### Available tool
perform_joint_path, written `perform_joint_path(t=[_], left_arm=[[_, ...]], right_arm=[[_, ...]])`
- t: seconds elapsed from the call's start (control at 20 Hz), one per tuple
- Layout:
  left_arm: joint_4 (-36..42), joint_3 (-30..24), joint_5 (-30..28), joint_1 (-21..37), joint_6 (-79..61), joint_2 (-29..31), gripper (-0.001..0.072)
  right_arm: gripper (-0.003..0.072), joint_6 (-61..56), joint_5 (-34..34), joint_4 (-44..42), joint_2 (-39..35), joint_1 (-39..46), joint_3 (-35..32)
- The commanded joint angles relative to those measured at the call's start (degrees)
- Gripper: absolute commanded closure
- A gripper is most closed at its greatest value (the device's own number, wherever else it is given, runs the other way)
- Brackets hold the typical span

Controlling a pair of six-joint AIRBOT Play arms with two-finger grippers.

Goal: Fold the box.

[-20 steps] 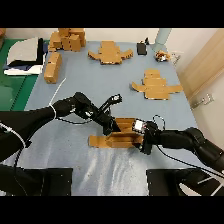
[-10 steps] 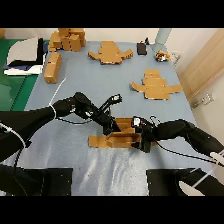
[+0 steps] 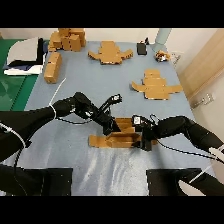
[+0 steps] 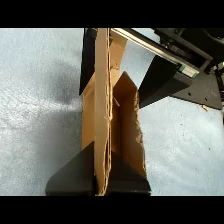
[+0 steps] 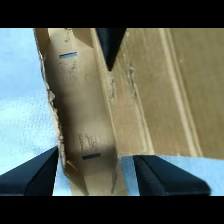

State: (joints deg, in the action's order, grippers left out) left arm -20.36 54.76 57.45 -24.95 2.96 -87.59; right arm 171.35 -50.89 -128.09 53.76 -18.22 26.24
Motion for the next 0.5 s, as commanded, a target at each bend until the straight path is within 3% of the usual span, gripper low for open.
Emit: perform_joint_path(t=[0.0, 0.45], left_arm=[[0.00, 0.07, 0.00, 0.02, -0.02, -0.04, 0.0694], [0.00, 0.04, 0.00, 0.02, -0.02, -0.04, 0.0694]], right_arm=[[-0.0032, 0.15, -0.87, 0.22, -0.92, 0.02, 0.11], [-0.0020, 0.15, -0.63, -0.31, -0.83, 0.00, 0.04]])
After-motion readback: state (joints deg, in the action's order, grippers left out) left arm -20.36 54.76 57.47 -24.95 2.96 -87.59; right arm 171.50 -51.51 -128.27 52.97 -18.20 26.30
